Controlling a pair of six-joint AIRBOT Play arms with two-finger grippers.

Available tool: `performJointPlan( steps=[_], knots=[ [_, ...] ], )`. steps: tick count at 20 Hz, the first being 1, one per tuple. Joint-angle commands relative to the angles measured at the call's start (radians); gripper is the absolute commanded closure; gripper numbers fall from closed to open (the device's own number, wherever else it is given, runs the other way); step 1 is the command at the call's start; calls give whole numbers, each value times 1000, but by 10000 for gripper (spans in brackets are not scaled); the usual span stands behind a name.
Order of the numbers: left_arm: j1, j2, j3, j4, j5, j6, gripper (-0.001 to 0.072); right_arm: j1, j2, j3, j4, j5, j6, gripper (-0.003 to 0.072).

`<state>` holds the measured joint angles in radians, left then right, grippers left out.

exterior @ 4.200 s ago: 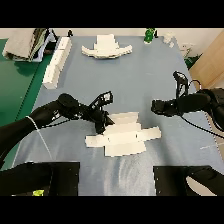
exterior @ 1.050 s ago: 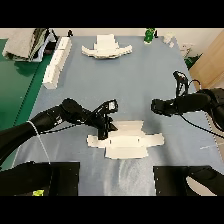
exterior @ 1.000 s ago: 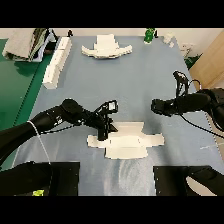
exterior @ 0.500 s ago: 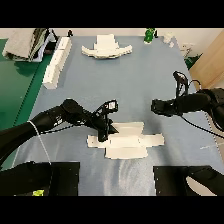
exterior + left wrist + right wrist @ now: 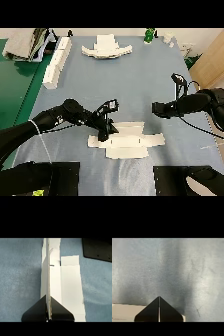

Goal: Fold the box.

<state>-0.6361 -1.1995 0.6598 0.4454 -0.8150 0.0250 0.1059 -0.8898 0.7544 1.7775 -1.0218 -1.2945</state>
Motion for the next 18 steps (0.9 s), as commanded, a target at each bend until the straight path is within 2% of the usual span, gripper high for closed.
performJointPlan(
  steps=[1, 5, 11, 13, 15, 18],
  knots=[
    [0, -8, -2, 5, 4, 1, 696, 1, 1, 0, 0, -13, -8, 681],
    [2, -8, -2, 5, 3, 1, 696, 2, 29, 0, 41, -50, -76, 681],
    [2, -8, -2, 4, 3, 1, 696, 48, 232, -6, 65, -301, -112, 682],
    [2, -8, -2, 4, 3, 1, 696, 140, 282, -38, 137, -349, -216, 682],
    [2, -8, -2, 4, 3, 1, 696, 297, 306, -89, 197, -339, -307, 682],
    [2, -8, -2, 4, 3, 1, 696, 613, 290, -171, 105, -302, -343, 679]
  ],
)
